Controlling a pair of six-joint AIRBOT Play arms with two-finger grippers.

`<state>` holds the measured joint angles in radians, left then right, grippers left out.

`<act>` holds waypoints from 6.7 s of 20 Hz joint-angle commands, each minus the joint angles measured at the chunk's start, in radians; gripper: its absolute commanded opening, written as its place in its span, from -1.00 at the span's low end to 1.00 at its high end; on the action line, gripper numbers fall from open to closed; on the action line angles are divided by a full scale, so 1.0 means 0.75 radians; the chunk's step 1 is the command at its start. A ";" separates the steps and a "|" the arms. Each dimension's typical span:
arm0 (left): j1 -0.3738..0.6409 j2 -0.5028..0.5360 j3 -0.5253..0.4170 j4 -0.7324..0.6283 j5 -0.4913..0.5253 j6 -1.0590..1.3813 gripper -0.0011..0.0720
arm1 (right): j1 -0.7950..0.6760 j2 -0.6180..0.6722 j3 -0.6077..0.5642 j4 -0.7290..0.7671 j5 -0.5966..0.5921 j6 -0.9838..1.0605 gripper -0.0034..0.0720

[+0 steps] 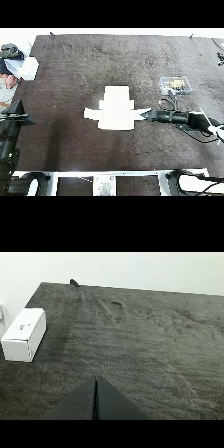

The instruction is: Fold the box and place the chain.

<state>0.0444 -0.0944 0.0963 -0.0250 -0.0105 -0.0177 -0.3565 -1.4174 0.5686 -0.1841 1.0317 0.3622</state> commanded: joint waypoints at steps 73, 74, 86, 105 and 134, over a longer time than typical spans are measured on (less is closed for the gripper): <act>-0.274 -2.827 2.370 0.610 -1.961 -0.743 -0.26 | 0.346 0.008 0.159 0.185 -0.514 -0.245 -0.95; -0.274 -2.827 2.370 0.609 -1.963 -0.743 -0.50 | 0.346 0.008 0.159 0.185 -0.514 -0.245 -0.95; -0.274 -2.806 2.370 0.609 -1.982 -0.344 -0.94 | 0.204 0.093 0.160 0.182 -0.505 -0.248 0.13; -0.156 -2.704 2.207 0.653 -1.827 0.396 -0.96 | 0.161 0.205 0.157 0.181 -0.457 -0.249 0.13; -0.165 -2.704 2.107 0.630 -1.716 0.548 -0.94 | 0.709 -0.174 0.627 -0.580 -0.391 -0.692 0.50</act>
<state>-0.0792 -2.1223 1.6772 0.4496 -1.2972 0.3927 0.1394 -1.4670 0.9413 -0.4225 0.6865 -0.2035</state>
